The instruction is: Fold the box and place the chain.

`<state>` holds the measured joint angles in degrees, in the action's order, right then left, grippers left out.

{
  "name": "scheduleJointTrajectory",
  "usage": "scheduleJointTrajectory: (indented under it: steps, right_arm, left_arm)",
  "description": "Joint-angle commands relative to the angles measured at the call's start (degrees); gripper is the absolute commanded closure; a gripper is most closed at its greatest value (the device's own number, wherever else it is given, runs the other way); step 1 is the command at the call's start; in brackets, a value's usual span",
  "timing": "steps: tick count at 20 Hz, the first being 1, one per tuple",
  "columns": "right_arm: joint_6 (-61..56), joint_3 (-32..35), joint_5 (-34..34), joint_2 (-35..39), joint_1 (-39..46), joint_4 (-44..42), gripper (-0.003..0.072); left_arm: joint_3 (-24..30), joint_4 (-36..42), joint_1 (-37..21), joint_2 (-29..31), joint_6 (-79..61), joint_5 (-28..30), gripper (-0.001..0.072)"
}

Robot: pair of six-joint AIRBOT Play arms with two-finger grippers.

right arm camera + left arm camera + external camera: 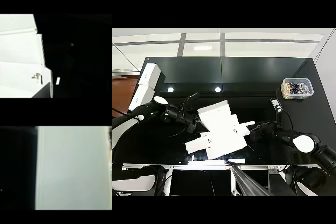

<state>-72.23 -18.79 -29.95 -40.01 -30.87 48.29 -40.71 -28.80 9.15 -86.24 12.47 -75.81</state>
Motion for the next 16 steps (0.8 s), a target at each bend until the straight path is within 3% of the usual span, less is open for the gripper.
scheduleJointTrajectory:
  steps: [1,2,4,9,13,16]
  right_arm:
    - [-0.02,0.02,0.07,0.02,-0.07,0.00,0.0664]
    - [-0.22,0.02,0.46,0.02,-0.07,-0.04,0.0630]
    - [-0.50,-0.63,0.59,0.02,0.74,0.74,-0.0020]
    - [-0.46,-11.47,-10.75,0.17,13.46,19.08,-0.0011]
    - [-0.39,-16.24,-12.02,0.17,21.57,33.31,-0.0010]
    - [-0.46,-16.24,-12.13,0.17,23.74,35.76,-0.0010]
  left_arm:
    - [-0.24,-2.67,1.51,-0.02,-1.36,1.81,0.0627]
    - [-0.68,-4.09,2.23,-0.02,-3.32,1.92,0.0678]
    - [-2.12,-5.53,3.15,0.00,-3.69,2.29,0.0679]
    - [-5.79,-5.75,3.52,2.75,-4.11,4.24,0.0684]
    - [-4.63,-8.85,6.95,10.60,-9.29,11.87,0.0686]
    - [-0.76,-14.12,13.07,17.05,-16.11,18.75,0.0685]
